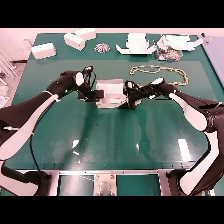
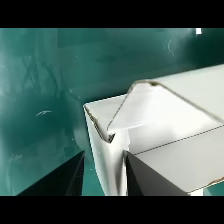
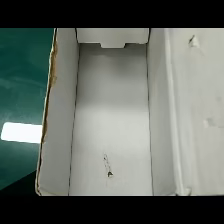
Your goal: Fold the box and place the chain.
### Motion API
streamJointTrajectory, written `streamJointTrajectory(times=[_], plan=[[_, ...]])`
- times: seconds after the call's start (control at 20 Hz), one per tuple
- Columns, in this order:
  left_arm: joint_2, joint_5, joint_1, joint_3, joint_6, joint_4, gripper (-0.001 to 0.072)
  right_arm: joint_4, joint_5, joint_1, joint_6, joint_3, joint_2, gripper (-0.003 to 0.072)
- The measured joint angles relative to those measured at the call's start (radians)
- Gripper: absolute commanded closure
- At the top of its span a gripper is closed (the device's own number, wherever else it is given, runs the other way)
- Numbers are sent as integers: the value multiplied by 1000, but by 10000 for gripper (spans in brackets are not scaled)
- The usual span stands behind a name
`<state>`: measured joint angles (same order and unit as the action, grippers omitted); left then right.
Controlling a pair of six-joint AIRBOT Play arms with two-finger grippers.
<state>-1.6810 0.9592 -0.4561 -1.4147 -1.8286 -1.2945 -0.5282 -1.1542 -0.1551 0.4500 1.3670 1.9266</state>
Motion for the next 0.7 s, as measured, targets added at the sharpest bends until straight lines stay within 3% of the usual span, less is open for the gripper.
streamJointTrajectory(times=[0.5, 0.6, 0.7], plan=[[-145, 233, -63, -218, -96, -124, 384, 0, 0, 0, 0, 0, 0, 97], [-160, 254, -72, -237, -105, -140, 575, 0, 0, 0, 0, 0, 0, 96], [-167, 268, -77, -246, -113, -157, 595, 0, 0, 0, -2, 0, 0, 97]])
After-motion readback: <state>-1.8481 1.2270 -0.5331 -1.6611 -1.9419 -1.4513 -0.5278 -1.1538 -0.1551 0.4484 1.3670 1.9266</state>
